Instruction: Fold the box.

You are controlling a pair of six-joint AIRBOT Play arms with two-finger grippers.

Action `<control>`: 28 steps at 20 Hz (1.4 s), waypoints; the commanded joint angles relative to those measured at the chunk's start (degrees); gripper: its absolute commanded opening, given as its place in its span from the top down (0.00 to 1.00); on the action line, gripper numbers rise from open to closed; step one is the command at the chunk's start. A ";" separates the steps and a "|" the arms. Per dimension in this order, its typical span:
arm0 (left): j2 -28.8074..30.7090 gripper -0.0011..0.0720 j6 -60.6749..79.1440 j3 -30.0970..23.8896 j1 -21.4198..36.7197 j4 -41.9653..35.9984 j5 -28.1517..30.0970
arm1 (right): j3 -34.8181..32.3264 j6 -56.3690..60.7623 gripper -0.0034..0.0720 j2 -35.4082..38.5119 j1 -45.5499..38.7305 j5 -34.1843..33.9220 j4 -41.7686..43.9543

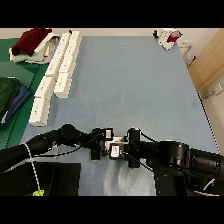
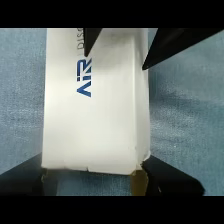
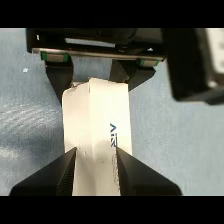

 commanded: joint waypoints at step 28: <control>-0.04 0.35 0.02 0.04 0.00 0.02 -0.11 | 0.02 -1.55 0.65 -1.11 0.07 1.92 3.78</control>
